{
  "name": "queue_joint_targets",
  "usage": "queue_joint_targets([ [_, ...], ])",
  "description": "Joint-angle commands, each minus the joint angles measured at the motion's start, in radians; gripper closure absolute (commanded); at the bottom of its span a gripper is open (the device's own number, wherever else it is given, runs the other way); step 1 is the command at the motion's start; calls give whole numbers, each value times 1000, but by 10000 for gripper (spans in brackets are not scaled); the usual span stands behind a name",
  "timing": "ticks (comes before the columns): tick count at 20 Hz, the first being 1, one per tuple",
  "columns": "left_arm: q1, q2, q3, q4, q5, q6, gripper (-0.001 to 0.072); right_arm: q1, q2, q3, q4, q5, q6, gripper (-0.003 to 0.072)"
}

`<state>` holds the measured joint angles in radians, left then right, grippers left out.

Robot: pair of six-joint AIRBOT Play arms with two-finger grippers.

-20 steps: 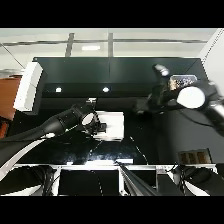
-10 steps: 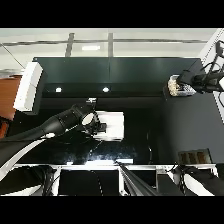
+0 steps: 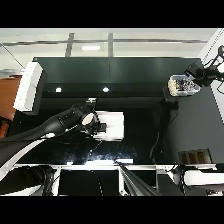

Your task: Fold the box and place the chain.

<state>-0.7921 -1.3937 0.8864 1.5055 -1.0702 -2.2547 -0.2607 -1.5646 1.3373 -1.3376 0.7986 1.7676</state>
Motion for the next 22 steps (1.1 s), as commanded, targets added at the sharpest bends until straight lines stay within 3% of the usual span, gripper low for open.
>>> queue_joint_targets([
  [1,0,0,0,0,-5,-1,678,-10,-122,118,-131,47,163,74],
  [6,0,0,0,1,-3,0,678,-10,-164,159,-253,133,234,74],
  [12,-1,0,0,0,-5,0,678,-11,-203,159,-260,117,234,75],
  [13,-1,0,0,0,-5,0,678,-11,-211,159,-260,113,234,88],
  [15,-1,0,0,0,-5,0,678,-11,-224,159,-259,100,234,200],
  [20,-1,0,0,1,-5,0,678,-11,-235,159,-249,92,232,208],
  [21,-1,0,-1,1,-4,0,678,-11,-235,162,-243,102,212,488],
  [22,-1,0,-1,1,-4,0,678,-11,-235,168,-232,117,179,663],
])
